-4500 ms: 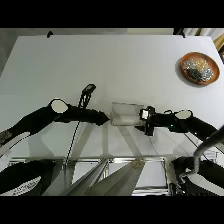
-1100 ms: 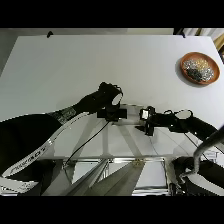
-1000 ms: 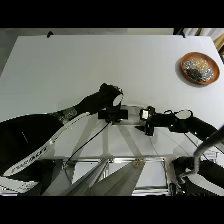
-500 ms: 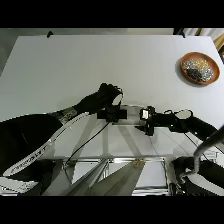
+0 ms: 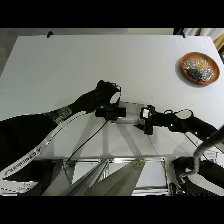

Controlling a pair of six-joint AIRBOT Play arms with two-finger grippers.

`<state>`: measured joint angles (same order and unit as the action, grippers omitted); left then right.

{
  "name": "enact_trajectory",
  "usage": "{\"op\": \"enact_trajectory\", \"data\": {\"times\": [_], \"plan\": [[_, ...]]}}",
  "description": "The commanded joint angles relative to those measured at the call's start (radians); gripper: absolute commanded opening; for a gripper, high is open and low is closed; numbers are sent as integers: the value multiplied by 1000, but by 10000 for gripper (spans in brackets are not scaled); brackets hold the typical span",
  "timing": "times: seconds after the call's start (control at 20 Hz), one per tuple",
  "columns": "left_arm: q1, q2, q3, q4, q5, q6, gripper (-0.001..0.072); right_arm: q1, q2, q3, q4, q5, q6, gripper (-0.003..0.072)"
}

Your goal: Fold the box and place the chain.

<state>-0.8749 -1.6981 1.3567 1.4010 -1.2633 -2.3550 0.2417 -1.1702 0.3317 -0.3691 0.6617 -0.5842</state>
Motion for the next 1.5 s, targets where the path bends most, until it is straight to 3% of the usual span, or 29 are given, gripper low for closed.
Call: {"op": "enact_trajectory", "data": {"times": [0.0, 0.05, 0.2, 0.25, 0.35, 0.7, 0.75, 0.8, 0.9, 1.3, 1.45], "plan": [[0, 4, 0, 14, 0, 2, 236, 0, 0, 0, 7, 8, 0, 263], [0, 4, 0, 14, 9, 2, 311, 0, 0, 0, 7, 8, 0, 263], [0, 4, 0, 26, 18, 2, 309, 0, 0, 0, 7, 8, 0, 263], [0, 4, 0, 35, 17, 2, 258, 0, 0, 0, 7, 8, 0, 263], [0, 3, 0, 41, 17, 2, 28, 0, 0, 0, 7, 8, 0, 263], [-6, -5, -41, 29, 9, 2, 10, 0, 0, 0, 7, 8, 0, 263], [-6, -2, -41, 26, 10, 3, 14, 0, 0, 0, 7, 8, 0, 263], [-6, 3, -41, 13, 11, 38, 66, 0, 0, 0, 7, 8, 0, 263], [-4, 20, -41, -5, 17, 133, 347, 0, 0, 0, 7, 8, 0, 263], [14, 102, -41, -6, 2, 291, 349, 0, 0, 0, 7, 8, 0, 263], [41, 202, -41, -11, -72, 531, 353, 0, 0, 0, 7, 8, 0, 263]]}}
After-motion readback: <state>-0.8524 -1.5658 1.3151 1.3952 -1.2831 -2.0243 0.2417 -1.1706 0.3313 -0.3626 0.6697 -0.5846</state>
